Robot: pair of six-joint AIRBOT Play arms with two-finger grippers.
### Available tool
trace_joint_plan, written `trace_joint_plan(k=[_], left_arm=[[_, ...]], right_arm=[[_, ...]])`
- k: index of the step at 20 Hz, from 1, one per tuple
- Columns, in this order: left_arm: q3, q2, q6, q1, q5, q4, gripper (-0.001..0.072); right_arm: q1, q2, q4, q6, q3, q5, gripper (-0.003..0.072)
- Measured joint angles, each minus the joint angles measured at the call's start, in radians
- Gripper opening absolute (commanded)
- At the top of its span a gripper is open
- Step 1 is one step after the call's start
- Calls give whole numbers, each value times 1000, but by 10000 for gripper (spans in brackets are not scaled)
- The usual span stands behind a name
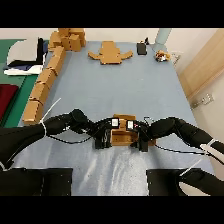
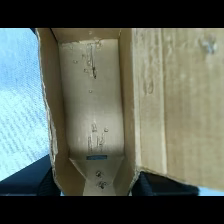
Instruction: Fold the box.
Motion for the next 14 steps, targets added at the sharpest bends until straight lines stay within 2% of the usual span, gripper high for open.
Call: trace_joint_plan(k=[9,14], left_arm=[[7,-2,-58,-17,16,12,700],[27,-2,-119,-22,26,65,700]], right_arm=[[0,0,0,0,0,0,498],[0,0,0,1,0,0,498]])
